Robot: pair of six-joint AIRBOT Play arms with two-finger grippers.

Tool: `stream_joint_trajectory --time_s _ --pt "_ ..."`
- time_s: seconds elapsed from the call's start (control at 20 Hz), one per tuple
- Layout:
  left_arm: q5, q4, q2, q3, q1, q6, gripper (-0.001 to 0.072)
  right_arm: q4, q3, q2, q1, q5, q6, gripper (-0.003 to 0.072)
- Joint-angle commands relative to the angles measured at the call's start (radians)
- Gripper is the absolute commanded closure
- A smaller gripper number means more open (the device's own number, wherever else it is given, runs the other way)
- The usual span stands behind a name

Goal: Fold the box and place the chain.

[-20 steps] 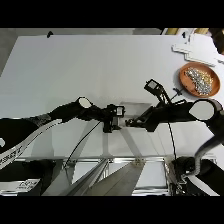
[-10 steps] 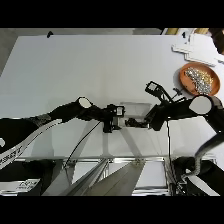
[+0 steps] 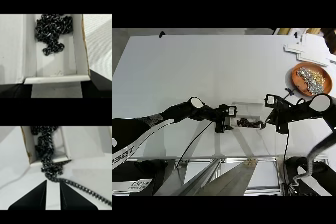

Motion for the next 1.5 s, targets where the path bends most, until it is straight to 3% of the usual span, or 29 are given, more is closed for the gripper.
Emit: stream_joint_trajectory --time_s 0.0,0.25,0.45,0.6,0.85,0.9,1.0,1.45 --pt "0.000 0.000 0.000 0.000 0.000 0.000 0.0459 0.061 -0.025 -0.048 -0.008 -0.047 -0.151 0.0527" --pt "0.000 0.000 0.000 0.000 0.000 0.000 0.0459 0.099 -0.025 -0.127 0.030 -0.088 -0.178 0.0540" --pt "0.000 0.000 0.000 0.000 0.000 0.000 0.0459 0.098 -0.025 -0.141 0.034 -0.086 -0.177 0.0639" --pt "0.000 0.000 0.000 0.000 0.000 0.000 0.0459 0.077 -0.025 -0.124 0.033 -0.068 -0.177 0.0665" --pt "0.000 0.000 0.000 0.000 0.000 0.000 0.0459 0.051 -0.025 -0.016 0.033 -0.060 -0.177 0.0665" --pt "0.000 0.000 0.000 0.000 0.000 0.000 0.0459 0.052 -0.025 -0.014 0.033 -0.046 -0.178 0.0636" --pt "0.000 0.000 0.000 0.000 0.000 0.000 0.0459 0.056 -0.025 -0.018 0.033 -0.036 -0.177 0.0498" --pt "0.000 0.000 0.000 0.000 0.000 0.000 0.0459 0.132 -0.097 -0.037 0.033 -0.111 -0.200 0.0535"
